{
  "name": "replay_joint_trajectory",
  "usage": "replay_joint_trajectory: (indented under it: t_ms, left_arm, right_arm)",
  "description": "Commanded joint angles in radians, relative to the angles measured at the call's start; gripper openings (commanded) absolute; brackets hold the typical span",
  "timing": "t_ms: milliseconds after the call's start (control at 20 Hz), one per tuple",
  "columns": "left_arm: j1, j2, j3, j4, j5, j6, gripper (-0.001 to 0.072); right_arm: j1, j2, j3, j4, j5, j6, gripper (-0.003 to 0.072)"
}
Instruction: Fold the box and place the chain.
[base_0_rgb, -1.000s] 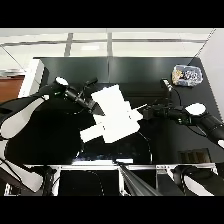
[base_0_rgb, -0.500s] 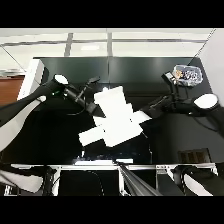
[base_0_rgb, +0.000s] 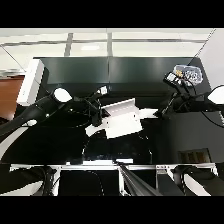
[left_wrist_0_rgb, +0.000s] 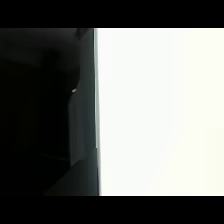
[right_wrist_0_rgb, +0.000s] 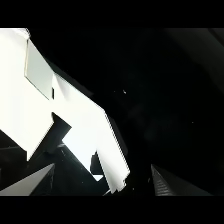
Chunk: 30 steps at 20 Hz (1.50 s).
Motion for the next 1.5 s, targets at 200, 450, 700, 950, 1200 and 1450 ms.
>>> replay_joint_trajectory:
  t_ms: [200, 450, 700, 950, 1200, 1450]
  left_arm:
    - [-0.019, -0.122, 0.074, 0.035, -0.039, 0.12, 0.0029]
    - [-0.032, -0.192, 0.105, 0.136, -0.078, 0.119, 0.0028]
    - [-0.032, -0.203, 0.105, 0.136, -0.078, 0.118, 0.0029]
    - [-0.031, -0.203, 0.105, 0.134, -0.082, 0.118, 0.0029]
    - [-0.032, -0.203, 0.105, 0.134, -0.083, 0.118, 0.0029]
    - [-0.03, -0.203, 0.105, 0.134, -0.082, 0.118, 0.0029]
  right_arm:
    - [0.004, 0.002, -0.116, 0.014, 0.005, -0.005, 0.068]
    - [0.006, 0.002, -0.217, 0.146, -0.035, -0.163, 0.068]
    - [0.099, -0.001, -0.251, 0.191, -0.185, -0.29, 0.068]
    - [0.187, -0.029, -0.251, 0.216, -0.175, -0.288, 0.0719]
    - [0.193, -0.037, -0.251, 0.1, -0.135, -0.321, 0.0711]
    - [0.214, -0.037, -0.284, 0.099, -0.085, -0.321, 0.0711]
